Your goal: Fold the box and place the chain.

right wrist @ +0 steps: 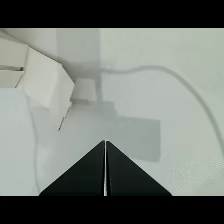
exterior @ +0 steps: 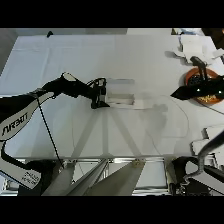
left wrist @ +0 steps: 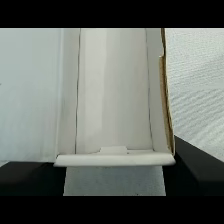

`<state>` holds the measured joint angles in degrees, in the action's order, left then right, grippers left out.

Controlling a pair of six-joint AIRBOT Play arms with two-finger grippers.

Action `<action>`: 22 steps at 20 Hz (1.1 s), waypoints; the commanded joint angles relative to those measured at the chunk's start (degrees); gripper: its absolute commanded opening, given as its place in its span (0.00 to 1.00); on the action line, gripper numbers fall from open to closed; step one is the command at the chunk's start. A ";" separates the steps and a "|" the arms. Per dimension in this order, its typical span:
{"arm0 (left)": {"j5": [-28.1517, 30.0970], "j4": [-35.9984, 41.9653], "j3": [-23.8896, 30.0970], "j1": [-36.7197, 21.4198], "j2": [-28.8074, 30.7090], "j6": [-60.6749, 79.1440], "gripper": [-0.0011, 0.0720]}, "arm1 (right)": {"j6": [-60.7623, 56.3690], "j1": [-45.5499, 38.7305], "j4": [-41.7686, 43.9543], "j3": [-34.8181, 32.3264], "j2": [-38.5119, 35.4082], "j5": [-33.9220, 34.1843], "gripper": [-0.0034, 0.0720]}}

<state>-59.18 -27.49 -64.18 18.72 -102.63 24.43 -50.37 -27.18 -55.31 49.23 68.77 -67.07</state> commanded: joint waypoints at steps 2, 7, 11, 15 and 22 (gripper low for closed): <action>0.00 0.00 0.00 -0.07 0.04 0.00 0.33 | -3.89 -1.70 5.75 -7.32 3.26 5.66 0.05; 0.00 -0.02 0.00 -0.07 0.02 0.00 0.33 | -0.83 3.41 12.48 -7.52 11.08 7.41 0.05; 0.00 0.00 0.00 -0.07 0.02 0.00 0.33 | 0.31 9.46 18.25 -7.52 14.97 11.41 0.05; -0.02 0.00 0.00 -0.07 0.02 0.00 0.33 | 2.23 13.51 24.59 -7.50 17.68 10.80 0.05; -0.02 0.00 0.00 -0.07 0.02 0.00 0.33 | 10.12 13.79 40.26 -7.50 17.66 3.08 0.05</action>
